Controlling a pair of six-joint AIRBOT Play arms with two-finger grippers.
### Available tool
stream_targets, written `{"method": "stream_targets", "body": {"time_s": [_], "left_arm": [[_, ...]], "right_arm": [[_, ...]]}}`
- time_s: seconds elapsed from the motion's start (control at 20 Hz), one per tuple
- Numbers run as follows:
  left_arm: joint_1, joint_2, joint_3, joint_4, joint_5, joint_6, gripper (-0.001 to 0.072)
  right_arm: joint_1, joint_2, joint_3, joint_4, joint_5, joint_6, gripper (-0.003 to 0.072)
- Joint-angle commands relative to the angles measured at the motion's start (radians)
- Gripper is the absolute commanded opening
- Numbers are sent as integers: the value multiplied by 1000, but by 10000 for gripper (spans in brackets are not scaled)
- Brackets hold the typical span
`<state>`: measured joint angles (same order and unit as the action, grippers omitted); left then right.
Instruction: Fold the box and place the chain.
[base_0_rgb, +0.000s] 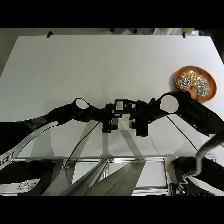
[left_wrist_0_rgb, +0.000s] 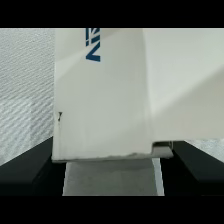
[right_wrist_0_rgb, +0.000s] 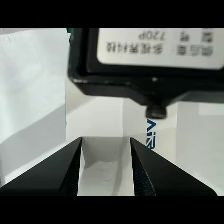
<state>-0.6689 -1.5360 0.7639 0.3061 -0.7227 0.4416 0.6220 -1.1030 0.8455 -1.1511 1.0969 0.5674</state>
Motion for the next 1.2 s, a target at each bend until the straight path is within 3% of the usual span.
{"method": "stream_targets", "body": {"time_s": [0.0,0.45,0.55,1.15], "left_arm": [[0,1,0,0,0,0,150],[0,1,0,0,0,0,150],[0,1,0,0,0,0,150],[0,1,0,0,0,0,150]], "right_arm": [[1,11,-7,-1,-15,0,337],[1,12,-39,-4,-52,0,335],[1,12,-39,-6,-62,0,289],[1,13,-39,-47,-76,1,216]]}}
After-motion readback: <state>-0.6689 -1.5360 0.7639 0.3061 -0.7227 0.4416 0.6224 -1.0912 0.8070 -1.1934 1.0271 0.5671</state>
